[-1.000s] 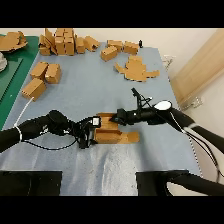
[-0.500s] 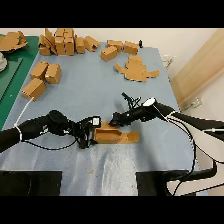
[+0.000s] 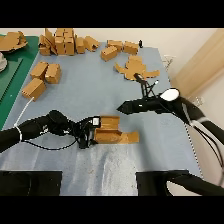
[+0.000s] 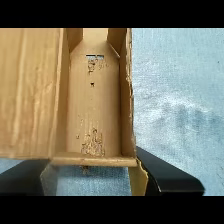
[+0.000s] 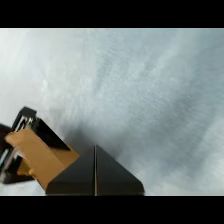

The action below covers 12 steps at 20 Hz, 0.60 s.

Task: Fold the box.

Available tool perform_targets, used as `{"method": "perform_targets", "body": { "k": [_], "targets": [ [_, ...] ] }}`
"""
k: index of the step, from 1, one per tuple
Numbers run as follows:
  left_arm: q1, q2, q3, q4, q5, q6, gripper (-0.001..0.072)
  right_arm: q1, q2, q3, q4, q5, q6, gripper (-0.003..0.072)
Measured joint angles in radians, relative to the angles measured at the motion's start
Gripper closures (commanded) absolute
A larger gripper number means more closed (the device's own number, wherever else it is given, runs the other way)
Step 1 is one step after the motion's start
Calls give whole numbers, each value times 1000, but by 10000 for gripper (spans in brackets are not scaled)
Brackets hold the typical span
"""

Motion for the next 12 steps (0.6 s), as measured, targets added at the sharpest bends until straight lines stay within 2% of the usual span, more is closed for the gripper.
{"method": "perform_targets", "body": {
  "k": [3,6,9,12],
  "targets": [
    [0,0,0,0,0,0,187,22,188,-120,-145,25,14,679],
    [0,0,0,0,0,0,187,84,362,-282,-290,39,0,368],
    [0,0,0,0,0,0,187,147,441,-381,-380,11,-93,170],
    [0,0,0,0,0,0,187,207,426,-422,-409,-72,-208,170]
  ]
}}
